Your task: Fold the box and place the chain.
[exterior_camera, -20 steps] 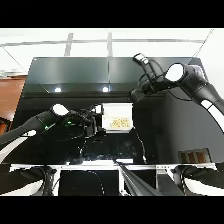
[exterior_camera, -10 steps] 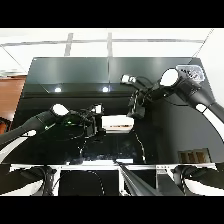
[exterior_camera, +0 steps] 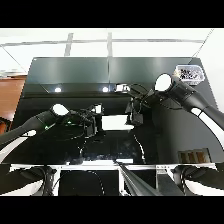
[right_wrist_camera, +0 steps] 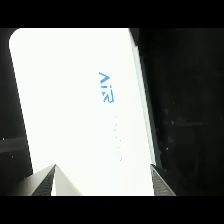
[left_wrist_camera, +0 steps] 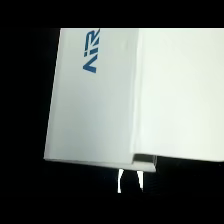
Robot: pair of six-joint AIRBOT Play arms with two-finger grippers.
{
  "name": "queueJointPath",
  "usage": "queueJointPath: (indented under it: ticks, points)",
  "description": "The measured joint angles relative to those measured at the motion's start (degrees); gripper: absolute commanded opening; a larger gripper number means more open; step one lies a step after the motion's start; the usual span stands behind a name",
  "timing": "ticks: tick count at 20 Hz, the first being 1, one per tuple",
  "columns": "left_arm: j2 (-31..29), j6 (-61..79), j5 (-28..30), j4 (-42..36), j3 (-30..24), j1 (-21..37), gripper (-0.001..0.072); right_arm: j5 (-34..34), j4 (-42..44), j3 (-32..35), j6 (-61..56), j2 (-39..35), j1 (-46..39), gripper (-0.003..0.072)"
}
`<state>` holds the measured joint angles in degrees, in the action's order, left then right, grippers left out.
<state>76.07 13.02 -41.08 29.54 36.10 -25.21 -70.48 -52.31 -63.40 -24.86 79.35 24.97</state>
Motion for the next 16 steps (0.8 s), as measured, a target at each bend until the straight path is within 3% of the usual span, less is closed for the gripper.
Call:
queueJointPath:
  ticks: [7,9,12,13,14,16]
  points:
    - [0.02,0.0,-0.04,0.0,0.0,0.0,0.029,1.4,-1.11,0.92,0.09,0.0,0.11,0.0712]
    - [0.0,-0.04,-0.04,-0.02,0.0,0.0,0.029,1.88,-1.25,1.01,0.2,0.0,0.11,0.0444]
    - [0.02,-0.13,-0.04,-0.02,0.0,0.0,0.029,2.21,-1.42,1.03,0.17,0.0,0.13,0.0415]
    - [0.0,-0.11,-0.04,-0.02,0.0,0.0,0.029,2.25,-1.44,1.05,0.17,0.0,0.11,0.0283]
    - [0.0,-0.13,-0.07,-0.02,0.0,0.0,0.029,2.25,-1.4,1.05,0.15,0.0,0.11,0.0228]
    - [0.02,-0.09,-0.04,-0.02,0.0,0.0,0.029,2.34,-1.27,1.05,0.17,0.02,0.13,0.0229]
